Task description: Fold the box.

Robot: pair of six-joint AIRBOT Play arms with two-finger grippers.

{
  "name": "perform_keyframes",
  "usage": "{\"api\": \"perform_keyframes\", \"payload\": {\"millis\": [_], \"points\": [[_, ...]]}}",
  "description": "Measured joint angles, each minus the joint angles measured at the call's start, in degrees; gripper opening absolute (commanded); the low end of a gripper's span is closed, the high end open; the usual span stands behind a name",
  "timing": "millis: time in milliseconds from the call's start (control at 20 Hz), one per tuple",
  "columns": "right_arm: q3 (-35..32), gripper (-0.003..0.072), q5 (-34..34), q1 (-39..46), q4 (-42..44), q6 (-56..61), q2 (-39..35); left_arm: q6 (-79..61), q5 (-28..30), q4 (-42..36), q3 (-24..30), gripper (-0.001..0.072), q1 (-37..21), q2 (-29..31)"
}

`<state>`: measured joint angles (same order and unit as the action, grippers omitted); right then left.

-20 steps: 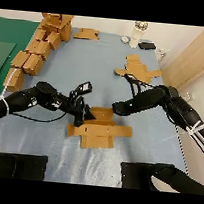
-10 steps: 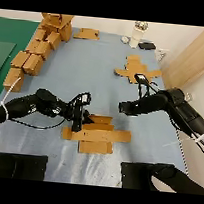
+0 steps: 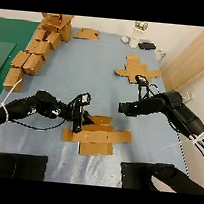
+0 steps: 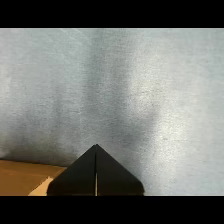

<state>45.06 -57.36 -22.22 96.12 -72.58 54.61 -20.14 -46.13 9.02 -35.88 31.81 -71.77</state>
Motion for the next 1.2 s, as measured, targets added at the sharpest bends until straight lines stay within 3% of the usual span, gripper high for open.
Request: {"api": "perform_keyframes", "payload": {"millis": [1200], "points": [[-0.04,0.0003,0.35,0.00,-0.37,-0.48,0.00,2.95,-0.42,2.91,1.84,0.0014,0.00,0.24]]}}
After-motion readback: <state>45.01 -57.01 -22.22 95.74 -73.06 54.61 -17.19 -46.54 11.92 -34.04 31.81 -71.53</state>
